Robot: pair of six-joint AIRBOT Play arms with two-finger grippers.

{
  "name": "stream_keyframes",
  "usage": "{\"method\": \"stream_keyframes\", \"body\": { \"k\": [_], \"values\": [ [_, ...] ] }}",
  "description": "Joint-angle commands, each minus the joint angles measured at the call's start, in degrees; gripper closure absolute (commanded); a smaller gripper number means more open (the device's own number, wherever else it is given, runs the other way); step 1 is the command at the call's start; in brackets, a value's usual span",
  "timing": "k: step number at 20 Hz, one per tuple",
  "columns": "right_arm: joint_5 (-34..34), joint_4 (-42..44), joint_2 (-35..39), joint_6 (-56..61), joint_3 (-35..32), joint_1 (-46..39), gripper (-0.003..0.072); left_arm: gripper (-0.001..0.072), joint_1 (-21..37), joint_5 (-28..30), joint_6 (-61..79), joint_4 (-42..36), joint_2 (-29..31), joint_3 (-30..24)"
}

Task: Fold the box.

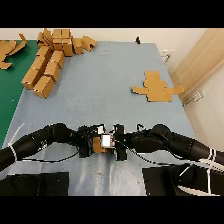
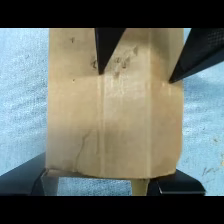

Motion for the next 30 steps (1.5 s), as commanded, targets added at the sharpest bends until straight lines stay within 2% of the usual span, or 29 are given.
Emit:
{"method": "stream_keyframes", "body": {
  "k": [1, 6, 8, 13, 14, 16, 17, 20, 22, 28, 30],
  "values": [
    [0.8, -1.0, -0.3, -1.3, 0.0, 0.0, 0.0247, 0.0179, 0.0, 0.0, 0.0, 0.0, 0.0, 0.0],
    [1.3, -2.5, -0.3, -1.3, 0.0, 0.1, 0.0252, 0.0179, 0.0, 0.0, 0.0, 0.0, 0.0, 0.0],
    [1.0, -2.5, -0.3, -1.3, 0.0, 0.1, 0.0320, 0.0179, 0.0, 0.0, 0.0, 0.0, 0.0, 0.0],
    [0.9, -2.5, -0.3, -1.3, 0.0, 0.1, 0.0339, 0.0179, 0.0, 0.0, 0.0, 0.0, 0.0, 0.0],
    [0.8, -2.5, -0.3, -1.3, 0.0, 0.1, 0.0402, 0.0179, 0.0, 0.0, 0.0, 0.0, 0.0, 0.0],
    [0.9, -2.5, -0.2, -1.3, 0.0, 0.1, 0.0421, 0.0179, 0.0, 0.0, 0.0, 0.0, 0.0, 0.0],
    [0.8, -2.5, -0.2, -1.3, 0.0, 0.1, 0.0465, 0.0179, 0.0, 0.0, 0.0, 0.0, 0.0, 0.0],
    [0.7, -2.5, -0.1, -1.3, 0.0, 0.1, 0.0465, 0.0179, 0.0, 0.0, 0.0, 0.0, 0.0, 0.0],
    [0.5, -2.5, 0.5, -1.2, 0.0, 0.1, 0.0433, 0.0179, 0.0, 0.0, 0.0, 0.0, 0.0, 0.0],
    [0.9, 1.9, 0.8, -1.3, 0.0, 0.1, 0.0433, 0.0179, 0.0, 0.0, 0.0, 0.0, 0.0, 0.0],
    [0.9, 0.0, 0.8, -3.3, 0.0, 0.1, 0.0228, 0.0179, 0.0, 0.0, 0.0, 0.0, 0.0, 0.0]
  ]
}}
